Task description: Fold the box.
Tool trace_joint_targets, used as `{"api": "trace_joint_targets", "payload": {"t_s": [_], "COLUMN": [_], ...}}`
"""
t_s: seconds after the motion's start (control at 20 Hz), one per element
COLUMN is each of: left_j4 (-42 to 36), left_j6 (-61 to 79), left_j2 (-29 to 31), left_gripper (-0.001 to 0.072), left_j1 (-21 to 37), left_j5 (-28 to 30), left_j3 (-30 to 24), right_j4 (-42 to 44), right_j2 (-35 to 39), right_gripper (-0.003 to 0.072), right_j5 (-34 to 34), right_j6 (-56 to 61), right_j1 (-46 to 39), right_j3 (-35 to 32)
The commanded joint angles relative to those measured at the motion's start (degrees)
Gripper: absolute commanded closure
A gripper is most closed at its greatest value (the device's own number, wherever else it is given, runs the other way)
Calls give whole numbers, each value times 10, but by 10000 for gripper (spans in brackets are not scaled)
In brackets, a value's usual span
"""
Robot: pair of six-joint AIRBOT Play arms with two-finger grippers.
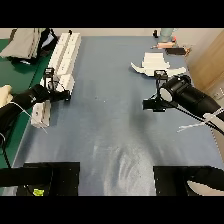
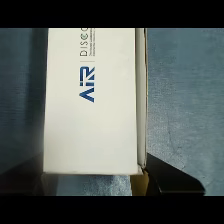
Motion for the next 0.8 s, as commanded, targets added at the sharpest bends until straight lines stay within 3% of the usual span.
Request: {"api": "trace_joint_targets", "payload": {"t_s": [0.0,0.1,0.25,0.75], "left_j4": [1,2,3,3], "left_j6": [8,10,10,36], "left_j2": [-7,-7,-7,-7], "left_gripper": [249,249,249,249], "left_j1": [0,0,0,35], "left_j5": [-49,-78,-75,29], "left_j3": [4,4,4,4], "right_j4": [1,1,5,10], "right_j2": [0,0,0,0], "right_gripper": [684,684,684,684], "right_j5": [-14,-15,-14,-15], "right_j6": [0,0,0,0], "right_j1": [0,0,0,0], "right_j3": [0,0,0,0]}}
